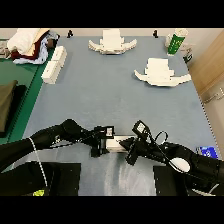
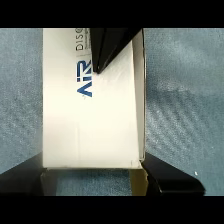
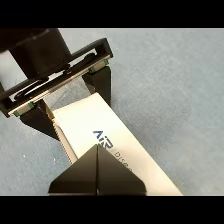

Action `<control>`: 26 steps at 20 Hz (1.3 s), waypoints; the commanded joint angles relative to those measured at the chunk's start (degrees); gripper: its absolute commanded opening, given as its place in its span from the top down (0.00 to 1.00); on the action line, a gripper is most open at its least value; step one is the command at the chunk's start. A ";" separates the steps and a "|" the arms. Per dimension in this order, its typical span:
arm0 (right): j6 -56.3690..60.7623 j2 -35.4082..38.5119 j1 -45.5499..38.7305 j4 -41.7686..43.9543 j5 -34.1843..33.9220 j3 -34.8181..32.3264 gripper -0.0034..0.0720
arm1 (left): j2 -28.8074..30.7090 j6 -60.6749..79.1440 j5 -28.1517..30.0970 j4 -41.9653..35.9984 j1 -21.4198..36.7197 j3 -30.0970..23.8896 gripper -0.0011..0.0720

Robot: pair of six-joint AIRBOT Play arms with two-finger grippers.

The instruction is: Fold the box.

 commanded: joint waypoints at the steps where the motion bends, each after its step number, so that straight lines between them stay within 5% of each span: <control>1: 0.57 -0.09 0.44 1.75 -1.14 -1.62 0.95 | 0.04 0.00 0.00 0.00 -0.02 0.00 0.28; 17: 0.76 -3.45 0.44 2.49 -0.76 -1.79 0.95 | 0.04 0.00 -0.02 0.00 -0.02 0.00 0.28; 26: 0.74 4.63 0.35 -1.66 -5.51 -0.39 0.95 | 0.04 0.00 0.00 0.00 -0.02 0.00 0.28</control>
